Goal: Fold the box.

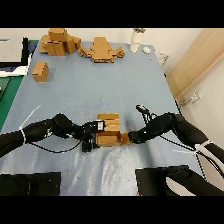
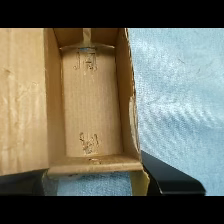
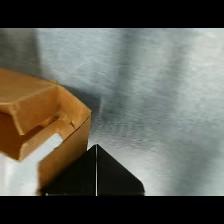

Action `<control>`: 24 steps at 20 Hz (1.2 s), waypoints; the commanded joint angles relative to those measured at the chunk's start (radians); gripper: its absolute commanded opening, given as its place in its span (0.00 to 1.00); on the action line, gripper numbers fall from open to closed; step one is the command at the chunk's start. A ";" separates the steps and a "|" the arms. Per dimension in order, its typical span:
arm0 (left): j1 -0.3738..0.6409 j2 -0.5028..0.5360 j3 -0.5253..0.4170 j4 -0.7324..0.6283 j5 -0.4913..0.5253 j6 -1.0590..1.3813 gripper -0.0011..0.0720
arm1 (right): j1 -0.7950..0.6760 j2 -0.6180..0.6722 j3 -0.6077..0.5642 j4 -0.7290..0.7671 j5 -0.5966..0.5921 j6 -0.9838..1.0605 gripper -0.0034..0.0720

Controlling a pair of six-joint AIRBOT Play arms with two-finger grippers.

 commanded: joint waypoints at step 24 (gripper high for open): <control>0.000 0.000 0.001 0.000 0.000 0.000 0.54 | 0.331 -0.018 0.129 -0.250 0.107 0.443 0.61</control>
